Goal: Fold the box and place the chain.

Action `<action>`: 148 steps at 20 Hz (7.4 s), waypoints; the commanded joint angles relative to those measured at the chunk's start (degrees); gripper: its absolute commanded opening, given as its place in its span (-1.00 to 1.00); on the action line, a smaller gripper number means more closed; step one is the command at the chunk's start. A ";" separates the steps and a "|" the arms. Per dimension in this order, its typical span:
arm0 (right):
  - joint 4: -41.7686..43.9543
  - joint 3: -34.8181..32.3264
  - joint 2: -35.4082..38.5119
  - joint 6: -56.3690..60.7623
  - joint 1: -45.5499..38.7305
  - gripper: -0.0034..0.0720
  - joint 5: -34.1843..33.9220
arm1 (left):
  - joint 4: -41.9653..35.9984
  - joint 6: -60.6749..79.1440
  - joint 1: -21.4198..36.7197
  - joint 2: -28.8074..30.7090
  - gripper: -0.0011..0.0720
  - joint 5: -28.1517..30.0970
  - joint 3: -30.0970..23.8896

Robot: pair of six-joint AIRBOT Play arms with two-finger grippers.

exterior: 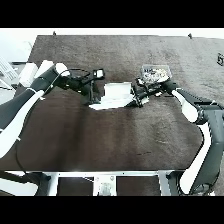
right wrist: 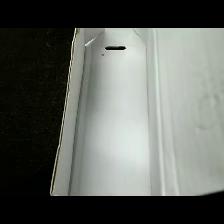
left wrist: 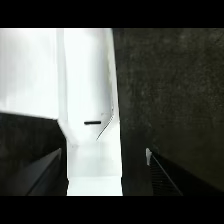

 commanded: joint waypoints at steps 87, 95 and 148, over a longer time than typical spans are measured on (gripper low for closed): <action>0.02 0.07 0.04 0.02 0.00 0.09 0.00 | -14.27 13.57 -4.92 -10.45 -0.29 15.10 -1.42; 0.02 0.07 0.04 0.02 0.00 0.09 0.02 | -14.08 14.67 1.25 -9.75 -0.92 5.11 -1.42; 0.02 0.07 0.04 0.02 0.02 0.09 0.00 | -24.04 -55.95 2.78 -4.83 -0.91 17.64 -18.25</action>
